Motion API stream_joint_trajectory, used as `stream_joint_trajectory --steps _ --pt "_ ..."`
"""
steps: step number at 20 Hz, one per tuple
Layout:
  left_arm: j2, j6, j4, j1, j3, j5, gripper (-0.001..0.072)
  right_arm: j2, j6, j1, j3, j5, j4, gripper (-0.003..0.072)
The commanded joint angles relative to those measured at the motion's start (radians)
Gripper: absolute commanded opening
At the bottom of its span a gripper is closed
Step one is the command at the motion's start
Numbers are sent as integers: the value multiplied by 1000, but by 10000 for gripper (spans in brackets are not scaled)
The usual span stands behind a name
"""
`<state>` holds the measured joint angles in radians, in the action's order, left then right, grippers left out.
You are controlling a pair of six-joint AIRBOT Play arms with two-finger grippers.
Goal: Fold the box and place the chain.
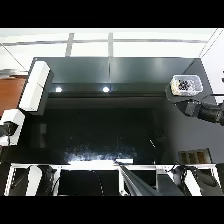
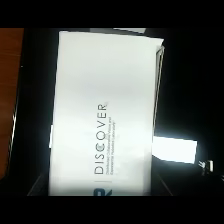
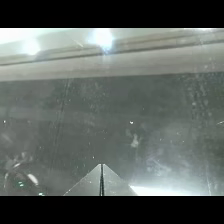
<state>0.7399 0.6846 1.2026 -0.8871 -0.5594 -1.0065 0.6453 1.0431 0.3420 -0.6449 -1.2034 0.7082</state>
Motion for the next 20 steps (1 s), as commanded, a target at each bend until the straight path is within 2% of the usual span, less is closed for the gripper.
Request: stream_joint_trajectory --steps 1,5,9,18,19,20 --pt "118 -74 -72 -24 1 81 164 -1 24 0 0 19 0 19" --pt "235 -232 -219 -16 1 111 164 -1 57 0 0 16 0 19" --pt "289 -296 -215 43 1 215 181 -1 64 0 0 22 0 19" --pt "376 -296 -225 103 1 274 188 -1 77 0 0 10 -2 19" --pt "381 -295 -226 104 1 271 370 -1 79 0 0 10 -2 19" --pt "384 -295 -233 104 1 270 699 -1 79 0 0 10 -2 19"
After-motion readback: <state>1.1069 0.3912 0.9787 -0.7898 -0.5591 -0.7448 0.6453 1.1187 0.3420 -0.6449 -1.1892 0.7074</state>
